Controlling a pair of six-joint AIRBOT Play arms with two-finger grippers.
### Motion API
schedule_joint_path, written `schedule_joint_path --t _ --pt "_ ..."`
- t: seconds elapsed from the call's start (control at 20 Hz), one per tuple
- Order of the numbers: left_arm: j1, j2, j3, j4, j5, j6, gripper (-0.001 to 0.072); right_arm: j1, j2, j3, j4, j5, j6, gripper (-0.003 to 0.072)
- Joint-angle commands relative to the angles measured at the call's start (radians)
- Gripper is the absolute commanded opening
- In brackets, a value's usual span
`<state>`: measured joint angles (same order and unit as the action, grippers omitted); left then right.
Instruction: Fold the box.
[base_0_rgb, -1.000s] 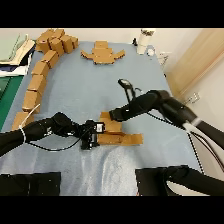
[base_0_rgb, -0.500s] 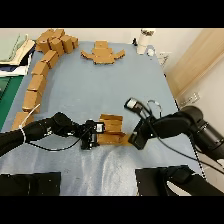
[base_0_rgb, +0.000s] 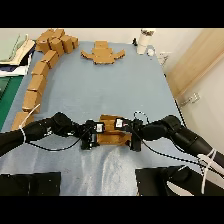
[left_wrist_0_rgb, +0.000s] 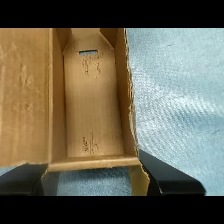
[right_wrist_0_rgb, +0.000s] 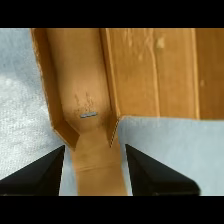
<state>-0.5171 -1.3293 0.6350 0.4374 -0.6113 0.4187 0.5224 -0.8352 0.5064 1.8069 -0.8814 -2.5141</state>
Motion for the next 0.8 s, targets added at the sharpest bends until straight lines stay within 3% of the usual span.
schedule_joint_path --t 0.0,0.05,0.15,0.2,0.25,0.3,0.75 --pt "-0.001 -0.001 0.0 0.0 0.001 0.0 0.0455 0.005 -0.037 -0.006 0.017 0.092 -0.09 0.0575" --pt "-0.001 -0.001 0.0 0.0 0.001 0.0 0.0456 0.005 -0.042 -0.006 0.027 0.091 -0.09 0.0557" --pt "-0.001 -0.001 0.0 0.0 0.0 0.0 0.0456 0.005 -0.044 -0.007 0.054 0.08 -0.09 0.0321" --pt "0.0 -0.001 0.0 0.0 0.0 0.0 0.0456 0.005 -0.043 -0.007 0.065 0.077 -0.09 0.0263" --pt "0.0 -0.001 0.0 0.0 0.0 0.0 0.0455 0.005 -0.043 -0.007 0.079 0.078 -0.092 0.0253" --pt "0.0 -0.001 0.0 0.0 0.0 0.0 0.0456 0.005 -0.043 -0.007 0.094 0.078 -0.099 0.0177" --pt "0.0 -0.001 0.0 0.0 0.0 0.0 0.0456 0.007 -0.081 -0.01 0.227 0.132 -0.212 0.0158"
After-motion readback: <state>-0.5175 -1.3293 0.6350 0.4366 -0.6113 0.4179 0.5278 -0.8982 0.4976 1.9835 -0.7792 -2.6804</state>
